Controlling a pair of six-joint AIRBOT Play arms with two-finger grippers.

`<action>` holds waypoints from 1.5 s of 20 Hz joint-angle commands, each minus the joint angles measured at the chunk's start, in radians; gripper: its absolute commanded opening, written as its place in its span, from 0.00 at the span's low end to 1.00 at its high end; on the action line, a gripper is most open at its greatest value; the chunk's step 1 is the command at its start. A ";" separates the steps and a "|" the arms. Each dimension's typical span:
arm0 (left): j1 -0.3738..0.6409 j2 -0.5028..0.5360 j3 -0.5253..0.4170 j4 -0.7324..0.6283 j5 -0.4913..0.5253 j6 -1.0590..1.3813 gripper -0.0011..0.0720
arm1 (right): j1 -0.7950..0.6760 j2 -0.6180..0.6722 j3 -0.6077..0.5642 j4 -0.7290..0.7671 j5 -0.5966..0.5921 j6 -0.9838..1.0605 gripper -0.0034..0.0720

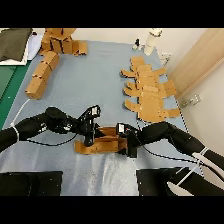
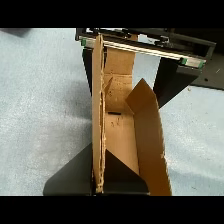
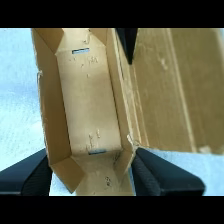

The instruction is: Fold the box.

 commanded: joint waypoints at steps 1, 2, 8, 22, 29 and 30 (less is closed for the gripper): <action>0.000 0.000 0.000 0.000 0.000 0.000 0.03 | 0.000 0.006 0.001 0.008 -0.022 -0.002 0.99; 0.000 0.000 0.000 0.000 0.000 0.000 0.03 | 0.000 0.005 0.001 0.013 -0.018 -0.002 0.99; 0.000 0.000 0.000 0.000 0.000 0.000 0.03 | 0.008 -0.021 0.001 0.012 0.077 -0.002 0.99; 0.000 0.000 0.000 0.000 0.000 0.000 0.03 | 0.097 -0.060 0.001 -0.111 0.140 -0.002 0.99; 0.000 0.000 0.000 0.000 0.000 0.000 0.03 | 0.097 -0.060 0.005 -0.084 0.138 -0.002 0.98; 0.000 0.000 0.000 0.000 0.000 0.000 0.03 | 0.097 -0.060 0.007 -0.079 0.137 -0.002 0.98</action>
